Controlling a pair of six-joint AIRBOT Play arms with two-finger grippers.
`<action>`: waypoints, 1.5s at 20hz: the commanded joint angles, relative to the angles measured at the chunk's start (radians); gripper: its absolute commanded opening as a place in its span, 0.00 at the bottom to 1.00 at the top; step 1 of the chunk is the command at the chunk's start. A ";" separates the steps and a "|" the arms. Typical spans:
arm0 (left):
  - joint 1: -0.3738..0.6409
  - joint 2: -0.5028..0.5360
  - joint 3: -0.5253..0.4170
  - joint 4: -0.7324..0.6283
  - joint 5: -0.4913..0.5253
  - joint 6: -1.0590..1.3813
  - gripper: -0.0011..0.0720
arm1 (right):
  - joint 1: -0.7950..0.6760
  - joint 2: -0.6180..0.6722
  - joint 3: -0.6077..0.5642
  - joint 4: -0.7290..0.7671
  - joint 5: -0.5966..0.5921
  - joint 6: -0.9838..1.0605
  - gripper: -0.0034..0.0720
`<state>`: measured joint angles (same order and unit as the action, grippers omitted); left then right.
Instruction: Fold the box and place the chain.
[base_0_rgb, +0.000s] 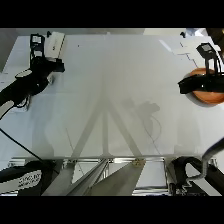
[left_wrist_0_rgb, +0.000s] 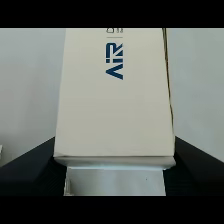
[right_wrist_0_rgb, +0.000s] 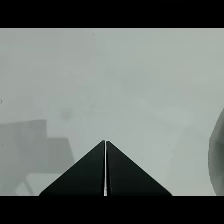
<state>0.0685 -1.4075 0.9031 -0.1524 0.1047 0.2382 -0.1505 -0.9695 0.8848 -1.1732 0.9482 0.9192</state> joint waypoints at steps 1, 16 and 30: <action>0.011 -0.039 0.001 -0.035 0.033 -0.003 0.02 | 0.000 0.001 0.001 0.000 0.000 0.000 0.06; -0.027 -0.180 0.001 -0.128 -0.007 -0.003 0.03 | 0.000 0.001 0.001 0.000 0.000 0.000 0.06; -0.035 -0.168 0.001 -0.219 0.056 -0.003 0.97 | 0.000 0.001 0.001 0.000 0.000 0.000 0.06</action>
<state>0.0341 -1.5921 0.9039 -0.3061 0.1570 0.2352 -0.1505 -0.9695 0.8848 -1.1732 0.9482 0.9192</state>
